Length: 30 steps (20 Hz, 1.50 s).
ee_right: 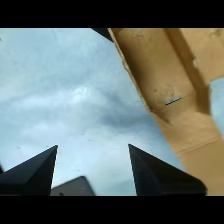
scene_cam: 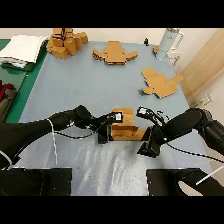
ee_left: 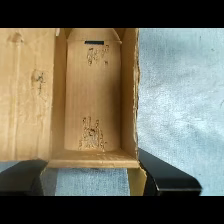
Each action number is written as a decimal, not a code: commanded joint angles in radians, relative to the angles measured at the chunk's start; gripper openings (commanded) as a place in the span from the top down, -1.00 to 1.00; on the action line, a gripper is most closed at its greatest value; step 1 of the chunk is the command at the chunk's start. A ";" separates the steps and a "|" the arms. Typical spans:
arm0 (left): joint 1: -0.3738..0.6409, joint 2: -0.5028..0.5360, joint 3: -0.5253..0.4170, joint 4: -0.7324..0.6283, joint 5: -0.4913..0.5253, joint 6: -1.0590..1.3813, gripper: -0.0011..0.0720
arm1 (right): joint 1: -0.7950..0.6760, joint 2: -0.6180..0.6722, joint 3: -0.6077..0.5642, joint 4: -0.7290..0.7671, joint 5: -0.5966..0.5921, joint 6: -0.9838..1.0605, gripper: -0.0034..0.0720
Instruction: Fold the box.
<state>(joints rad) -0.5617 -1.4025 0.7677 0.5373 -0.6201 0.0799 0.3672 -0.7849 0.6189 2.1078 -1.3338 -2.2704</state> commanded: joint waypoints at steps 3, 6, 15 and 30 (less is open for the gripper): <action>0.000 0.000 0.000 0.000 0.000 0.000 -0.43 | 0.002 0.005 0.001 0.083 -0.039 0.273 -0.98; 0.001 0.001 0.000 0.002 -0.008 -0.002 -0.43 | 0.002 0.005 0.001 0.089 -0.019 0.273 -0.98; 0.005 0.052 -0.003 0.092 -0.105 -0.058 -0.43 | 0.002 0.005 0.001 0.092 0.069 0.273 -0.98; 0.000 0.051 -0.061 0.043 0.007 -0.027 -0.43 | 0.002 0.005 0.001 0.092 0.101 0.273 -0.98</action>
